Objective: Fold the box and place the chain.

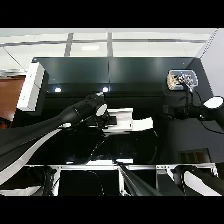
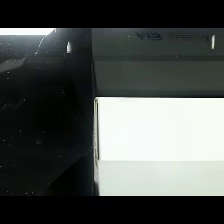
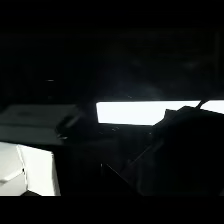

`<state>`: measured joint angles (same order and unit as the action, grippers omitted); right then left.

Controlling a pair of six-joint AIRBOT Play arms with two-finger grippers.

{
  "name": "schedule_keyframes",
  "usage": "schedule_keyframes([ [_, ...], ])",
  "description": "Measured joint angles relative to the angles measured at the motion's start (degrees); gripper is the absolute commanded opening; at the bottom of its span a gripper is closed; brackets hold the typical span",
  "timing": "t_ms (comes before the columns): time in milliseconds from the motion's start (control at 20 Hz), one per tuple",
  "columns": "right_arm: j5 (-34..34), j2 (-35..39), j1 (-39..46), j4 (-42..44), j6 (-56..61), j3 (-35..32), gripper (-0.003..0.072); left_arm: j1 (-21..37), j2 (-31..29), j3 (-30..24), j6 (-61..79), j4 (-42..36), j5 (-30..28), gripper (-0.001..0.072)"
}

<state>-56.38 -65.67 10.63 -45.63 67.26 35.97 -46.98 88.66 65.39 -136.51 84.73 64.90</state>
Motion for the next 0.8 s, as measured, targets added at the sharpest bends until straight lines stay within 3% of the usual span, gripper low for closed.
schedule_keyframes([
  [300,-7.9,-10.2,-5.2,9.8,-6.6,-1.3,0.0016,0.0,0.0,0.0,-0.1,0.0,-0.1,0.0029],
  [350,-8.1,-11.0,-6.8,10.8,-7.9,-0.9,0.0052,0.0,0.0,0.0,-0.1,0.0,-0.1,0.0029],
  [400,-8.4,-11.6,-8.1,11.7,-9.0,-0.3,0.0323,0.0,0.0,0.0,-0.1,0.0,-0.1,0.0029],
  [450,-8.7,-12.0,-9.0,12.2,-9.8,0.6,0.0505,0.0,0.0,0.0,-0.1,0.0,-0.1,0.003],
  [800,-14.6,-13.0,-13.6,13.4,-12.3,7.0,0.0474,0.0,0.0,0.0,0.0,0.0,-0.1,0.0029],
])
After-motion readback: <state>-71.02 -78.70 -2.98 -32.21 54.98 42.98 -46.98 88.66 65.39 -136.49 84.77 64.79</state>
